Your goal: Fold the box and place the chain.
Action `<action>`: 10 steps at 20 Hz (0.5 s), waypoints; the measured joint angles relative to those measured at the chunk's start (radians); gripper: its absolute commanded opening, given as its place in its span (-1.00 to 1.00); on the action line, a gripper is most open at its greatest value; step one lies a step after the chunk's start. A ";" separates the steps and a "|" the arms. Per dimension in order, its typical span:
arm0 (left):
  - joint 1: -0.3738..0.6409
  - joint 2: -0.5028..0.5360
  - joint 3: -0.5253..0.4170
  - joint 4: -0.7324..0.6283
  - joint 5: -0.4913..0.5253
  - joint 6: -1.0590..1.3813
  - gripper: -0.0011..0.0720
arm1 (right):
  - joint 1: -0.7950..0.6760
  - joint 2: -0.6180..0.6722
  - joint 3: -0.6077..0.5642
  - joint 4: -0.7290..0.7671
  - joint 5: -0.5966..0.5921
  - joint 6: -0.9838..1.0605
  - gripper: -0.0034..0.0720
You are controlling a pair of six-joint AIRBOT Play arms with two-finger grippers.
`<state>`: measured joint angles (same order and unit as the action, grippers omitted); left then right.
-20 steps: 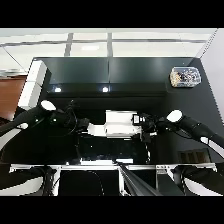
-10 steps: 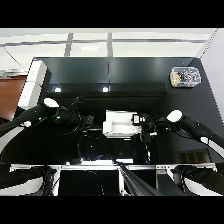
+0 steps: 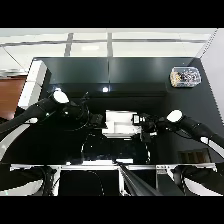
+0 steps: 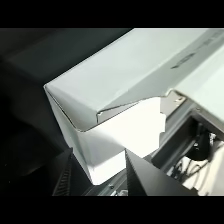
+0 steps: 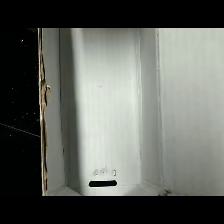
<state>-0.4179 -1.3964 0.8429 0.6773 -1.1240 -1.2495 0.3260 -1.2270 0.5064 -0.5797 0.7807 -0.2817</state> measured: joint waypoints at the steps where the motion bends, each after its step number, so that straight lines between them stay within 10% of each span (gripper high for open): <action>1: -0.017 0.000 0.014 0.030 0.009 -0.039 0.08 | 0.000 0.000 0.000 0.000 0.000 0.000 -0.65; 10: -0.140 0.000 0.062 0.190 0.089 -0.312 -0.09 | 0.000 0.000 0.000 0.000 0.000 0.000 -0.64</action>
